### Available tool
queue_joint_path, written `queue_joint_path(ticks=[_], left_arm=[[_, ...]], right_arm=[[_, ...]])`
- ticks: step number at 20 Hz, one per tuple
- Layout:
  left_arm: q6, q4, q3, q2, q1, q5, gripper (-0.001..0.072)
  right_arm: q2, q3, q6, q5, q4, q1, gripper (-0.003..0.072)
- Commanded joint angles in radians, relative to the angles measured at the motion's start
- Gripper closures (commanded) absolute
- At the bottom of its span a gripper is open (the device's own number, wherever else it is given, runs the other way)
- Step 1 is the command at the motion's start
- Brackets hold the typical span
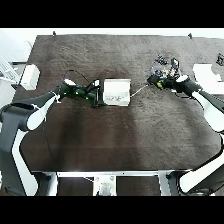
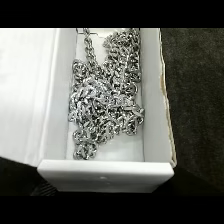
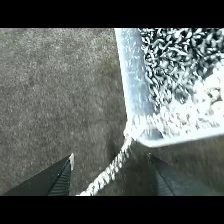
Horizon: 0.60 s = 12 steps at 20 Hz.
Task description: Fold the box and place the chain.
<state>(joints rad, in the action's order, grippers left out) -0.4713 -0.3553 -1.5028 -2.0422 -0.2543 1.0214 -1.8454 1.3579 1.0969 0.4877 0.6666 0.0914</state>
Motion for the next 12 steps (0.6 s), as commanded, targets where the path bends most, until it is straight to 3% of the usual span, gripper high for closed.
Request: queue_joint_path(ticks=[1,2,3,6,7,8,12], left_arm=[[0.000,0.000,0.000,0.000,0.000,0.000,0.0240],[0.000,0.000,0.000,0.000,0.000,0.000,0.0239],[0.000,0.000,0.000,0.000,0.000,0.000,0.0239],[0.000,0.000,0.000,0.000,0.000,0.000,0.0239],[0.000,0.000,0.000,0.000,0.000,0.000,0.0239],[0.000,0.000,0.000,0.000,0.000,0.000,0.0239],[0.000,0.000,0.000,0.000,0.000,0.000,0.0239]], right_arm=[[-0.043,0.040,-0.093,0.043,-0.119,0.018,0.0191],[-0.047,0.040,-0.106,0.049,-0.119,0.024,0.0287],[-0.051,0.039,-0.111,0.052,-0.118,0.024,0.0301],[-0.058,0.040,-0.112,0.053,-0.136,0.029,0.0457],[-0.058,0.044,-0.111,0.060,-0.143,0.029,0.0628],[-0.055,0.048,-0.111,0.075,-0.160,0.029,0.0681],[0.009,0.024,-0.013,0.082,-0.158,0.024,0.0685]])
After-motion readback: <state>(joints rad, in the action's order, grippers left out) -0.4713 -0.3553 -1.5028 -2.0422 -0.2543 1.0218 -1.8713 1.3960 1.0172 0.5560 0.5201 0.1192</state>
